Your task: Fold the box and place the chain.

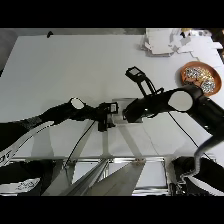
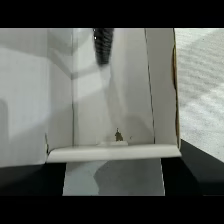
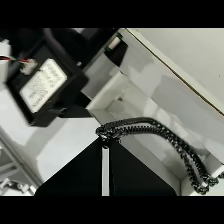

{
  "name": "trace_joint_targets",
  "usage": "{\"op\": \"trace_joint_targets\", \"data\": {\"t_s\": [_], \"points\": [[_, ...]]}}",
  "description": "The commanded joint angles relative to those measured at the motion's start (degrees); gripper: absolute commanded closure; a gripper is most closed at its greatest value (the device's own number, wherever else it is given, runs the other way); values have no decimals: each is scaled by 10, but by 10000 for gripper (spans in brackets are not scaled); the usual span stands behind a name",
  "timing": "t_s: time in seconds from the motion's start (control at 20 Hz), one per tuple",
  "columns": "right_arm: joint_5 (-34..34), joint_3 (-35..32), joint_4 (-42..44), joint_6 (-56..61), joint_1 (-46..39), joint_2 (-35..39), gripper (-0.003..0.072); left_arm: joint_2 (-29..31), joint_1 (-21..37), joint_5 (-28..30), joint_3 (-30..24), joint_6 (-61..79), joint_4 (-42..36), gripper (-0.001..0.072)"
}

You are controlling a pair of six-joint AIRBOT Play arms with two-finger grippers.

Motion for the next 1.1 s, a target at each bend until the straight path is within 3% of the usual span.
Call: {"op": "trace_joint_targets", "data": {"t_s": [0.0,0.3,0.45,0.7,0.8,1.05], "points": [[-3,-5,-5,2,2,-52,665,0,0,0,0,0,0,438],[-6,-25,-5,2,2,-85,662,0,0,0,0,0,0,438],[0,-34,-4,2,2,-85,558,0,0,0,0,0,0,438],[88,-14,-29,2,-9,-51,554,0,0,0,0,0,0,438],[146,20,-65,2,-42,-24,554,0,0,0,0,0,0,438],[130,33,-141,2,-176,30,555,0,0,0,0,0,0,438]]}}
